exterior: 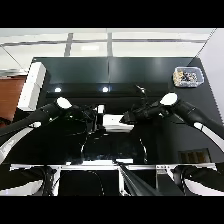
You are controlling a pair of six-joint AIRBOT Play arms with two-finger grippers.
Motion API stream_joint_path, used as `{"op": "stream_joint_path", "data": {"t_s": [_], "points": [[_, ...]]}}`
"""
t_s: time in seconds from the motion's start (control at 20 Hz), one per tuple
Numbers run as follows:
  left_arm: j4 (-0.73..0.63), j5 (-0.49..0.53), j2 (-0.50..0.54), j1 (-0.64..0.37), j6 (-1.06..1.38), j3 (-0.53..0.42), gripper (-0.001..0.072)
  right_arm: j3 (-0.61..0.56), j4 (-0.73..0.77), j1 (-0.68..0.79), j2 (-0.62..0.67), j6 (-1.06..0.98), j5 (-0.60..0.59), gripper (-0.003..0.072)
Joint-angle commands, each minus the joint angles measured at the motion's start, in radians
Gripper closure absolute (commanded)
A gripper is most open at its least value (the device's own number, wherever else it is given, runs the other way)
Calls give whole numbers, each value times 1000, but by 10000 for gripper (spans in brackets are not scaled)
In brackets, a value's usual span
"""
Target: Fold the box and place the chain.
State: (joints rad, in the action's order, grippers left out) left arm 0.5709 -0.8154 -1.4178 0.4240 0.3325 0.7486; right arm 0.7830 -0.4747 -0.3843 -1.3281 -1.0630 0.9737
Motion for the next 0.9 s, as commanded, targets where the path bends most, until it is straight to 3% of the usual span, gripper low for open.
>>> {"op": "stream_joint_path", "data": {"t_s": [0.0,0.35,0.55,0.7,0.8,0.85], "points": [[0,0,0,0,0,1,359,-5,-31,-10,-53,-3,-24,675],[0,0,0,-1,0,1,359,-2,-58,15,-8,56,8,675],[0,-2,1,-2,0,1,359,40,-72,170,174,108,193,675],[59,-11,37,-7,-151,13,340,45,-140,340,341,99,284,675],[180,-48,74,-6,-244,35,-1,45,-194,442,426,74,342,674],[233,-71,97,-7,-269,44,-1,45,-212,484,455,71,363,674]]}}
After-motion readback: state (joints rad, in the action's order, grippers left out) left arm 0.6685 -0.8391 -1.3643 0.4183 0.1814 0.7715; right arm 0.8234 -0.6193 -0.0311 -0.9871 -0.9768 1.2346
